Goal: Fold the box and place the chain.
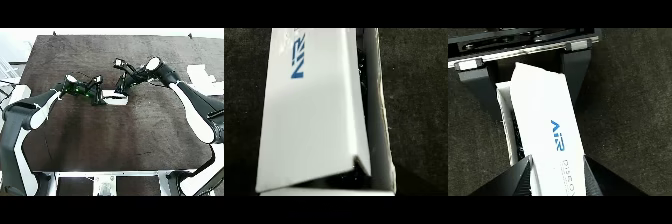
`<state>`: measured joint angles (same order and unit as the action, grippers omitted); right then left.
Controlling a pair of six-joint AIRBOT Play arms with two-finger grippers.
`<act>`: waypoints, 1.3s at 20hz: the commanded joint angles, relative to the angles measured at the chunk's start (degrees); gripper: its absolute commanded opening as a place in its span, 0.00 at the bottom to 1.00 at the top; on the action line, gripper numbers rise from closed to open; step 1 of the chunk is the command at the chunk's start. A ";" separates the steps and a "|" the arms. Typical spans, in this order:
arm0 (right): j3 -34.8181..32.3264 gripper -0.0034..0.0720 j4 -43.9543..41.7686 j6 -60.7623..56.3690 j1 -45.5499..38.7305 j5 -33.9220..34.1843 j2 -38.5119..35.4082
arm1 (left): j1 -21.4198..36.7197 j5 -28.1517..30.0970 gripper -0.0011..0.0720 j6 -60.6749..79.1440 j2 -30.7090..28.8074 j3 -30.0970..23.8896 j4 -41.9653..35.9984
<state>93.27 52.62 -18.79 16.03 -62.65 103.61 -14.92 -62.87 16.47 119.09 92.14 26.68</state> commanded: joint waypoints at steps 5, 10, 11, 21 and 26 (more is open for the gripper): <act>-1.70 0.52 0.35 -0.66 1.53 -1.66 0.00 | -0.04 -0.17 0.51 0.07 -0.04 0.04 0.02; -2.16 0.52 -1.46 -0.68 1.75 -2.08 0.00 | -0.04 -0.15 0.51 0.07 -0.04 0.04 0.00; -2.69 0.52 -2.40 -0.59 1.73 -2.12 0.00 | -0.04 -0.15 0.51 0.07 -0.04 0.04 0.00; -7.41 0.55 -10.60 6.01 -1.79 -1.66 0.00 | -0.04 -0.13 0.52 0.07 -0.04 0.04 0.02; -7.41 0.55 -21.44 10.75 -5.44 -4.85 0.00 | -0.04 -0.11 0.51 0.07 -0.02 0.04 0.02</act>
<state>85.95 38.33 -11.31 12.45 -65.52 103.66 -14.92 -62.81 16.49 119.07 92.14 26.50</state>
